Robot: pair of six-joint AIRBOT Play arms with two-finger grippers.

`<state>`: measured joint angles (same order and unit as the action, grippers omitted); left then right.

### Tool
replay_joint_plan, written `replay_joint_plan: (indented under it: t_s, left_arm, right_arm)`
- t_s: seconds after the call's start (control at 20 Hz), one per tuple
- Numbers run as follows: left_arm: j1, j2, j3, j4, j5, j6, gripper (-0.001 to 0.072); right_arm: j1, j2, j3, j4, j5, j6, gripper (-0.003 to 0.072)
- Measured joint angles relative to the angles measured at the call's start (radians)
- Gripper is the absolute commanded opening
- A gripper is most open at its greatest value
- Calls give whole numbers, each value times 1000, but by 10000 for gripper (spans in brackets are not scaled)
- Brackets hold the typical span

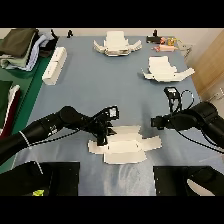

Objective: Fold the box.

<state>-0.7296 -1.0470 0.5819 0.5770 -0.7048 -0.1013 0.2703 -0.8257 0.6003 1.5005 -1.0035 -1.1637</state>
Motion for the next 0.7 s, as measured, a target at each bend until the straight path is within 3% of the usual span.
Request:
replay_joint_plan:
  t_s: [0.2,0.3,0.7]
  left_arm:
    - [0,0,-5,-4,-59,-6,13]
    - [-2,-1,-8,-2,-77,-7,13]
    - [1,-1,-11,4,-80,-4,13]
  right_arm:
    - [0,0,0,0,0,0,220]
    - [0,0,0,1,0,-1,25]
    - [20,52,0,148,-98,-111,2]
